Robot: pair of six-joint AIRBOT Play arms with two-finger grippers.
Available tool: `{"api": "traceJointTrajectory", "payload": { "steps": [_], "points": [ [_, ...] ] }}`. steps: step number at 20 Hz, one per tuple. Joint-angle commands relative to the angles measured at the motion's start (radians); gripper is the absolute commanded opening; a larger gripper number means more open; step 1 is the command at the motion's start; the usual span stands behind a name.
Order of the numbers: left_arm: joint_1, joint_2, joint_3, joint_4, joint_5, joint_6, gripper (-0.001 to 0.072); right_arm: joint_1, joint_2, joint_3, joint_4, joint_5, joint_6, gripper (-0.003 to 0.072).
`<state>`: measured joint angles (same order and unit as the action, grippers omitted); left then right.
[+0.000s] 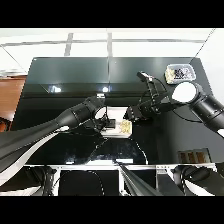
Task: Fold the box and place the chain.
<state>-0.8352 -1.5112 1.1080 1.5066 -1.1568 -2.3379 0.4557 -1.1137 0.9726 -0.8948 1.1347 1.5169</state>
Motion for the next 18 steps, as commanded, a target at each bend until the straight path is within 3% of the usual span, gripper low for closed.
{"api": "traceJointTrajectory", "payload": {
  "steps": [1, 6, 11, 15, 17, 18],
  "points": [
    [0.0, 0.001, 0.0, 0.0, 0.0, 0.0, 0.0027, -0.005, -0.001, 0.0, 0.0, 0.029, -0.011, 0.0384],
    [0.0, 0.001, 0.0, 0.0, -0.003, 0.0, 0.0027, -0.116, 0.038, 0.0, -0.036, 0.141, -0.062, 0.0375],
    [0.003, 0.001, 0.0, 0.0, -0.011, 0.005, 0.0027, -0.238, 0.159, -0.001, -0.288, 0.256, -0.067, 0.0375],
    [0.003, 0.024, 0.001, 0.0, -0.012, -0.014, 0.004, -0.254, 0.21, -0.001, -0.286, 0.3, -0.068, 0.0376],
    [0.003, 0.047, 0.001, 0.004, -0.012, -0.05, 0.0357, -0.254, 0.21, -0.001, -0.285, 0.287, -0.068, 0.0375],
    [0.003, 0.062, 0.001, 0.004, -0.009, -0.051, 0.0436, -0.254, 0.211, -0.001, -0.285, 0.278, -0.068, 0.0375]
  ]
}}
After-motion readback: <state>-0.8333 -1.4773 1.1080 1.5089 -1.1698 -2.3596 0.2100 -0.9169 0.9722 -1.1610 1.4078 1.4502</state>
